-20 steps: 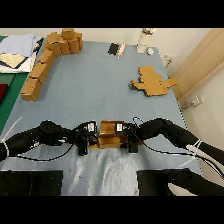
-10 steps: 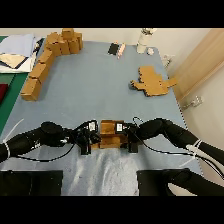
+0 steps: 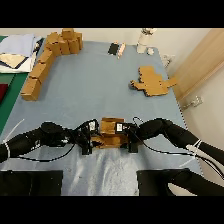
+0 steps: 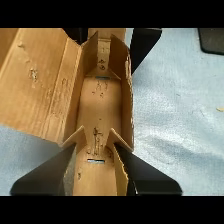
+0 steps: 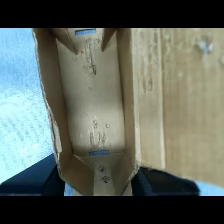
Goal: Fold the box.
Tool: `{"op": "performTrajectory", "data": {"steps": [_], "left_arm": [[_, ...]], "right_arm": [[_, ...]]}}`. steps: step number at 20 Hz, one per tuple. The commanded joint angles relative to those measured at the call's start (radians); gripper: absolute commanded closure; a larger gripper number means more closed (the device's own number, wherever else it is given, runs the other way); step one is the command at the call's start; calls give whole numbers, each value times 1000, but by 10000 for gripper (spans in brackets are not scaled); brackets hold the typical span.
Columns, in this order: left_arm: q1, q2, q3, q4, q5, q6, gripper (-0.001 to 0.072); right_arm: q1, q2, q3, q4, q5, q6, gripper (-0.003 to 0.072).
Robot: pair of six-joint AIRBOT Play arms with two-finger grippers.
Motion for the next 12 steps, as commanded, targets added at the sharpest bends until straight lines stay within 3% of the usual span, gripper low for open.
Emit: {"op": "performTrajectory", "data": {"steps": [1,10,11,12], "left_arm": [[-1,0,1,-5,-11,1,337],[0,-19,3,-6,-3,-8,360],[0,-19,3,0,15,-21,577],[2,-13,3,14,48,-68,698]], "right_arm": [[0,-1,0,0,0,0,210],[0,0,0,0,0,0,210],[0,0,0,0,0,0,210],[0,-1,0,0,0,0,210]]}}
